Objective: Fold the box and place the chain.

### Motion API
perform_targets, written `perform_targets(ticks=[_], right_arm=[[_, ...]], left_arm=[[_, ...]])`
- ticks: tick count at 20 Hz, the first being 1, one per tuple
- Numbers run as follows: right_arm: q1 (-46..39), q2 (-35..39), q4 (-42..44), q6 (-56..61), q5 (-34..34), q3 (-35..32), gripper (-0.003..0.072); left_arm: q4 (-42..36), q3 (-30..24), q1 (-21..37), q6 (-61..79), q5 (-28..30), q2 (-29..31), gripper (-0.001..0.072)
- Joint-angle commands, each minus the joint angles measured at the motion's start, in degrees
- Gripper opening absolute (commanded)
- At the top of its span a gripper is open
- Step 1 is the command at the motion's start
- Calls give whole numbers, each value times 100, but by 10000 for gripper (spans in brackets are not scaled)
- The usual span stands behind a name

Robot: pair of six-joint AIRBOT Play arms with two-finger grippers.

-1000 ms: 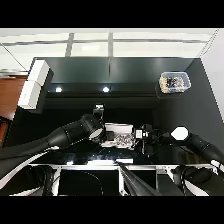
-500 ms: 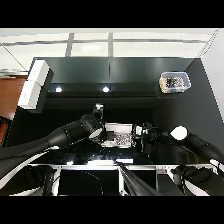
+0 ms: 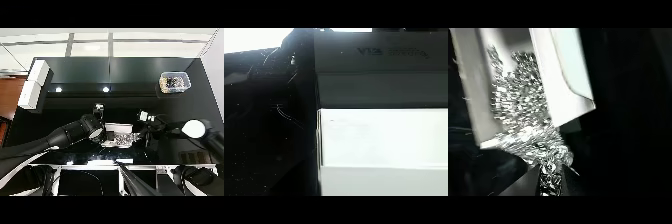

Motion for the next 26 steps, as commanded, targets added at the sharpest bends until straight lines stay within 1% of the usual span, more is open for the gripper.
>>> perform_targets(ticks=[1, 3, 5, 9, 12, 14, 16, 18, 20, 22, 25, 26], right_arm=[[-2, 579, -63, 1506, 1196, 916, 14], [-2, 658, 409, 1805, 1257, 1379, 15], [-2, 651, 1021, 1884, 1132, 1617, 15], [-2, 645, 2485, 1847, 645, 1628, 15], [-2, 645, 3117, 1725, 332, 1628, 15], [0, 629, 3034, 1738, 319, 1620, 15], [2, 538, 2586, 2035, 402, 1530, 15], [28, 409, 2181, 2286, 442, 1257, 15], [120, 227, 2116, 2334, 417, 898, 15], [428, -59, 2057, 2269, 236, 669, 17], [678, -479, 1663, 2562, -304, 610, 18], [675, -549, 1659, 2579, -387, 610, 45]], left_arm=[[-2, -2, 0, 0, -2, 0, 30], [0, -2, 0, -2, -2, 0, 29], [0, -2, 0, -2, -2, 0, 30], [0, -2, 0, -2, -2, 0, 29], [0, -2, 0, 0, -2, 0, 30], [0, -2, 0, 0, -2, 0, 30], [0, -2, 0, 0, -2, 0, 29], [2, -2, 2, 0, 15, 0, 29], [0, -2, 2, 0, 17, 0, 29], [2, -2, 0, -2, 17, 0, 29], [0, -2, 0, 0, 17, 0, 29], [0, -2, 0, 0, 20, 0, 29]])
